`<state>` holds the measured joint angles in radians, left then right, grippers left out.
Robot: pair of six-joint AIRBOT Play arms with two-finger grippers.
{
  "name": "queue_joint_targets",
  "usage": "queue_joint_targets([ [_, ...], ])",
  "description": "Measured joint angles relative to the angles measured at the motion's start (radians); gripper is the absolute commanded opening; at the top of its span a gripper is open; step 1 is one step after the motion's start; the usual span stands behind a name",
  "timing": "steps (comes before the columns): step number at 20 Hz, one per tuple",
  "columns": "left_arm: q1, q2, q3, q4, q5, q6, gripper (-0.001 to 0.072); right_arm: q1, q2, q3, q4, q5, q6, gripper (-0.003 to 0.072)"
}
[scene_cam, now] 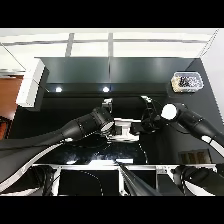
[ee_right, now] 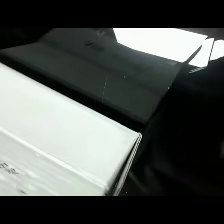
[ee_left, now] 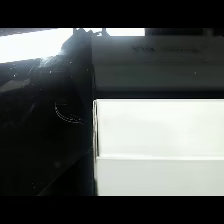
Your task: Fold the box and place the chain.
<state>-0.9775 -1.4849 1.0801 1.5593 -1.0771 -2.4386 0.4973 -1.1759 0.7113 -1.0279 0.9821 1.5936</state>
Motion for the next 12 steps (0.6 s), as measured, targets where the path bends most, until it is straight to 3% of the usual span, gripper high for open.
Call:
queue_joint_targets([
  [2, 0.000, 0.000, 0.000, 0.000, -0.001, 0.000, 0.0025, 0.045, 0.000, 0.012, -0.055, -0.010, 0.070, 0.0426],
  [4, 0.000, 0.000, 0.000, 0.000, -0.002, 0.000, 0.0025, 0.095, 0.000, 0.019, -0.116, -0.024, 0.155, 0.0355],
  [8, 0.000, 0.000, 0.000, 0.000, 0.000, 0.000, 0.0025, 0.207, -0.001, 0.039, -0.304, -0.027, 0.387, 0.0343],
  [10, 0.000, 0.000, 0.000, 0.000, 0.000, 0.000, 0.0025, 0.246, -0.002, 0.050, -0.394, -0.010, 0.504, 0.0257],
  [12, 0.000, 0.000, 0.000, 0.000, 0.001, 0.000, 0.0025, 0.267, -0.002, 0.056, -0.447, 0.006, 0.587, 0.0250],
])
